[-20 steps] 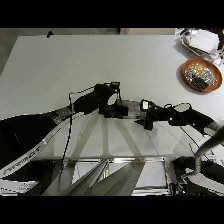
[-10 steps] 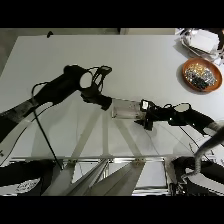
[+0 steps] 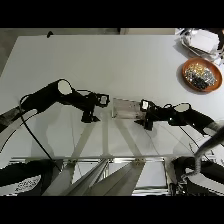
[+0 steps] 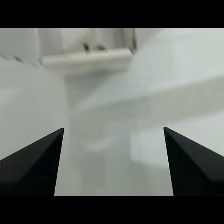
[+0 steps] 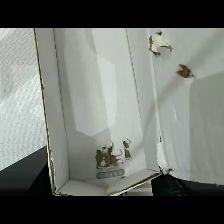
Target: Fold the box and place the chain.
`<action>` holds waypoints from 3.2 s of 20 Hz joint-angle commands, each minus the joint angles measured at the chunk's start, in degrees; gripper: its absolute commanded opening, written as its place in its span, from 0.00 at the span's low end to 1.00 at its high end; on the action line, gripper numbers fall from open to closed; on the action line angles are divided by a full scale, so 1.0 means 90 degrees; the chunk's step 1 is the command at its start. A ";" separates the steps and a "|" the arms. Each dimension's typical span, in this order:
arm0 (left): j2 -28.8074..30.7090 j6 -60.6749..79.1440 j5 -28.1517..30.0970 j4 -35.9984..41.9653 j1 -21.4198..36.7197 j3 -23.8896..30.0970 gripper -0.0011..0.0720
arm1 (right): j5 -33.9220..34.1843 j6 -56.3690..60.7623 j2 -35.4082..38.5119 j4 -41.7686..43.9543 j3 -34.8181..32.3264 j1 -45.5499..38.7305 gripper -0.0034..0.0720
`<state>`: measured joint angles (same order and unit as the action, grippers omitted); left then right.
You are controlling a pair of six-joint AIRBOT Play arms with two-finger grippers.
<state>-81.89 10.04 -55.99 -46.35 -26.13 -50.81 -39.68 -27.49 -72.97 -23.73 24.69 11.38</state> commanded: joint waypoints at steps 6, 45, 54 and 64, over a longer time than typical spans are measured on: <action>-0.0644 0.1928 0.0646 0.1889 0.0007 0.0180 0.99 | -0.0002 0.0002 0.0000 0.0000 0.0000 -0.0002 0.50; -0.1158 0.1552 0.0957 0.2616 -0.0401 0.0182 0.39 | -0.0017 0.0002 0.0000 0.0002 0.0000 -0.0002 0.50; -0.1158 0.1552 0.0957 0.2616 -0.0401 0.0182 0.39 | -0.0393 0.0971 0.0301 -0.0629 0.0000 -0.0129 0.99; -0.1158 0.1554 0.0957 0.2616 -0.0401 0.0182 0.39 | -0.1974 0.2159 0.2822 -0.0821 0.0000 -0.0845 0.36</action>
<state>-92.36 23.88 -46.96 -22.61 -29.76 -49.21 -53.28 -8.49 -52.95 -37.65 24.62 3.03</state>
